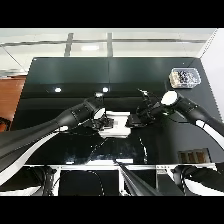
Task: Fold the box and place the chain.
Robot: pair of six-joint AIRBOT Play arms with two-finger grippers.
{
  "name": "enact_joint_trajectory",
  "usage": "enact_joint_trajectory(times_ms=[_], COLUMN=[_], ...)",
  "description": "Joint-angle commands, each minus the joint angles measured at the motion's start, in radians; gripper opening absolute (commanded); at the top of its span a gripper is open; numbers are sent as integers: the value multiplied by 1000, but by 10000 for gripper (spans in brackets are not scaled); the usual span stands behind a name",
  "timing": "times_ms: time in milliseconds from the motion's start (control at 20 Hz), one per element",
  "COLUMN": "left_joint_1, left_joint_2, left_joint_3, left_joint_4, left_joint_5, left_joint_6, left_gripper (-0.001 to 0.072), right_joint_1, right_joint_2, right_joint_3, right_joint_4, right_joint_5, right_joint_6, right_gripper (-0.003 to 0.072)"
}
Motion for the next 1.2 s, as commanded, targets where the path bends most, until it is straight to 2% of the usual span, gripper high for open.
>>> enact_joint_trajectory(times_ms=[0, 150, 250, 400, 450, 650, 900, 1150], left_joint_1=[1, 1, 1, 1, 1, 1, 1, 1], left_joint_2=[0, 0, 0, 0, 0, 0, 0, 0], left_joint_3=[0, 0, 0, 0, 0, 0, 0, 0], left_joint_4=[0, 0, 0, 0, 0, 2, 1, 1], left_joint_5=[1, 1, 1, 1, 1, 1, 1, 2], left_joint_6=[0, 0, 0, 0, 0, 0, 0, 0], left_gripper=[27, 27, 27, 27, 27, 27, 27, 27], right_joint_1=[53, 100, 155, 244, 271, 334, 336, 338], right_joint_2=[-3, -6, -25, -54, -66, -115, -123, -137], right_joint_3=[9, 11, 40, 119, 143, 210, 228, 227], right_joint_4=[-90, -164, -321, -413, -454, -689, -696, -637], right_joint_5=[-68, -136, -131, -129, -120, 3, 41, 53], right_joint_6=[113, 188, 354, 488, 544, 737, 809, 820], right_gripper=[332, 331, 331, 330, 303, 303, 303, 303])
